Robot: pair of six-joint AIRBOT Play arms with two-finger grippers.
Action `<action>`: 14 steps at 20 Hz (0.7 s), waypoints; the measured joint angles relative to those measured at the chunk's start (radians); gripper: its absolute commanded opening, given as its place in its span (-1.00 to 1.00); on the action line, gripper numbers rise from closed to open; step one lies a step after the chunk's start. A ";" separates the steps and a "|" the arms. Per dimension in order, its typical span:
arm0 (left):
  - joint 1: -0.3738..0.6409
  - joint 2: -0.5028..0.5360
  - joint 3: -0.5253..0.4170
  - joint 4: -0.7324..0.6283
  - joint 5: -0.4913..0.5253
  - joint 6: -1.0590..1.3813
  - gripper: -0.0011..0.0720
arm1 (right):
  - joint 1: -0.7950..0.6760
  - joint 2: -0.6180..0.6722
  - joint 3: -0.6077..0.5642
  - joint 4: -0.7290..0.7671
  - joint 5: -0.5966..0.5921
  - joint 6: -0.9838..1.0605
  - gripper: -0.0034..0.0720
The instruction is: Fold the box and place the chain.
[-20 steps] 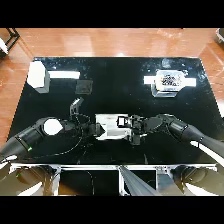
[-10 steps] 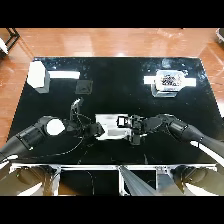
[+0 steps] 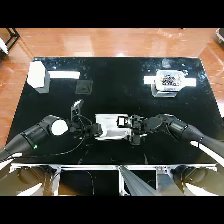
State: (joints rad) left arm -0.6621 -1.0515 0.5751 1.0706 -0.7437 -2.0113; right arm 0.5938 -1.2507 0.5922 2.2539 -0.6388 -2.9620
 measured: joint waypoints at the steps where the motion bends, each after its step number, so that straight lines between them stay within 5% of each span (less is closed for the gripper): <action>1: -0.008 0.000 0.003 0.024 0.000 -0.029 0.49 | 0.000 0.000 0.000 0.000 0.000 0.000 -0.63; 8: -0.091 -0.050 0.059 0.157 -0.005 -0.184 0.49 | 0.000 0.000 0.000 0.000 0.001 0.000 -0.63; 14: -0.163 -0.154 0.183 0.263 -0.114 -0.255 0.49 | 0.000 0.000 0.000 0.000 0.003 0.000 -0.63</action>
State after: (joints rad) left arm -0.8253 -1.2053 0.7578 1.3334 -0.8577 -2.2665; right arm 0.5938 -1.2507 0.5922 2.2536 -0.6353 -2.9623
